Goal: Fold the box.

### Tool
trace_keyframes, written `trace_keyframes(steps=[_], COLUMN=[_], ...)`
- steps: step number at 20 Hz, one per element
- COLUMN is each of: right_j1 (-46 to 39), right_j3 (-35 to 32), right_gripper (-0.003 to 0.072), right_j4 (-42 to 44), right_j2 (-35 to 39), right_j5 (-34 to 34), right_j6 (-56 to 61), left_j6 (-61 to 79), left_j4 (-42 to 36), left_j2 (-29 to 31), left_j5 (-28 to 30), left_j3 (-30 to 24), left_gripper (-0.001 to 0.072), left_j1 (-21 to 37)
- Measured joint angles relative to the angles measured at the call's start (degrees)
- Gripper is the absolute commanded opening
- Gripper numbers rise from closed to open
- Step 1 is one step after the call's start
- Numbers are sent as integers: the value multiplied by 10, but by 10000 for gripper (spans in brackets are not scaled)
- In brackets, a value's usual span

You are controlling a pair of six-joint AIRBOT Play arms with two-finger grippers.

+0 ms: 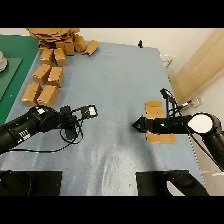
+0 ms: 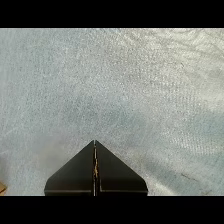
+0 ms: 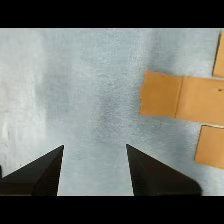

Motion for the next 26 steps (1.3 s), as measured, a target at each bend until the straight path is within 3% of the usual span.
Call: trace_keyframes(steps=[15,19,26], right_j1=[0,0,-80], right_j3=[0,0,25], right_gripper=[583,582,583], right_j4=[13,11,-194], right_j2=[0,-4,-102], right_j5=[-17,-35,5], right_j6=[31,33,93], left_j6=[0,-2,-24], left_j4=[0,-5,-67], left_j2=[0,-1,-1], left_j5=[1,41,87], left_j3=[0,0,0], left_gripper=[11,12,12], left_j1=[0,0,-1])
